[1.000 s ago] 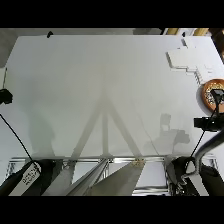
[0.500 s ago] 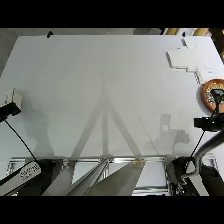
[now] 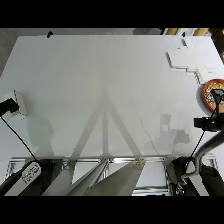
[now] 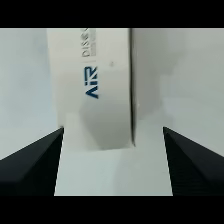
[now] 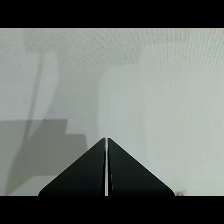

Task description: Fold the box and place the chain.

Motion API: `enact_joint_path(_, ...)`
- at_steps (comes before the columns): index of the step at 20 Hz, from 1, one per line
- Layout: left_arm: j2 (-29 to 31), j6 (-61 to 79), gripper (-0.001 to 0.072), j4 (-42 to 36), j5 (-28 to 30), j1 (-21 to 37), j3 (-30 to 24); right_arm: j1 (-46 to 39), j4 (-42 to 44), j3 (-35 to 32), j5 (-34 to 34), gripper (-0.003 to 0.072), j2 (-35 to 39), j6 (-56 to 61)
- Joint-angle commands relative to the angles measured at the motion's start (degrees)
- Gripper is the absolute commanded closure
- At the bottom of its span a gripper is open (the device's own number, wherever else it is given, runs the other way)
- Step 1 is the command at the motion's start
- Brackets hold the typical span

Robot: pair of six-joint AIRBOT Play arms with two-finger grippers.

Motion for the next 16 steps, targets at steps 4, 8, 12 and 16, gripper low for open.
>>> enact_joint_path(4, 13.3, -1.0, 0.002, 0.0, -0.6, -7.0, 0.0, 0.0, 0.0, 0.0, 0.0, 0.0669, 0.0, 0.0)
enact_joint_path(8, 16.0, -3.0, 0.002, 0.0, -2.3, -9.4, 0.0, 0.0, 0.0, 0.0, -0.1, 0.0669, 0.0, 0.0)
enact_joint_path(12, 15.1, -3.1, 0.002, 0.0, -1.6, -9.7, 0.0, 0.0, 0.0, 0.0, -0.1, 0.0669, 0.0, 0.0)
enact_joint_path(16, 13.4, -3.0, 0.002, 0.0, -1.2, -9.7, 0.0, 0.0, 0.0, 0.0, -0.1, 0.0669, 0.0, 0.0)
